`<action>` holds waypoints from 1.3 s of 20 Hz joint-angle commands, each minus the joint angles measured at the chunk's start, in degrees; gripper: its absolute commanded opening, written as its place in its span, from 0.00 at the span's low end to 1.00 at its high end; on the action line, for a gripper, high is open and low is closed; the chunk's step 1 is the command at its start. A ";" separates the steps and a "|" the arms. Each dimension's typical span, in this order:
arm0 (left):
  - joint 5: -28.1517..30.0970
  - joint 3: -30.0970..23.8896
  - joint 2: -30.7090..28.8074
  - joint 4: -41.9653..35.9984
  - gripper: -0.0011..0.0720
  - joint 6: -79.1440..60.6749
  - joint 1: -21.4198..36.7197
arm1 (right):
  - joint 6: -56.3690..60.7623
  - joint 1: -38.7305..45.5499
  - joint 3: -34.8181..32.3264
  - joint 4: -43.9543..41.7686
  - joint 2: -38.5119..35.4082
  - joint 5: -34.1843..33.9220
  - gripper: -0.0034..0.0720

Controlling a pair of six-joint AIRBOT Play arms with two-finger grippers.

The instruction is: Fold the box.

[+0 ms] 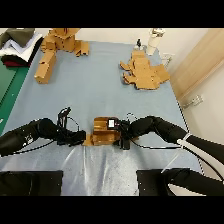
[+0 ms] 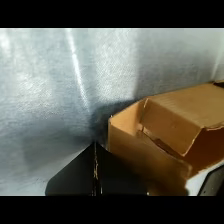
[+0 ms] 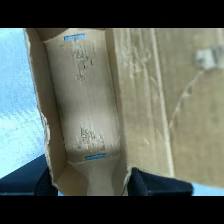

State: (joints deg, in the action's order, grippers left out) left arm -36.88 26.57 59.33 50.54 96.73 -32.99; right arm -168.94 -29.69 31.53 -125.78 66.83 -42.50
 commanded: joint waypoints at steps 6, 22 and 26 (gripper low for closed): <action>-1.01 2.47 -4.79 -2.99 0.03 -1.92 -0.24 | 0.00 -0.04 0.04 0.00 0.00 0.00 0.63; -2.12 2.40 -4.72 -9.97 0.47 -2.91 -0.24 | 0.00 -0.04 0.04 0.00 0.00 0.00 0.63; -2.08 2.40 -4.68 -10.69 0.47 -3.32 -0.24 | 0.00 -0.04 0.04 0.00 0.00 0.00 0.63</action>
State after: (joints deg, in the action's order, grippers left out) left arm -38.96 28.93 54.63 40.62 93.76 -33.30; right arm -168.94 -29.69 31.53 -125.78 66.83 -42.50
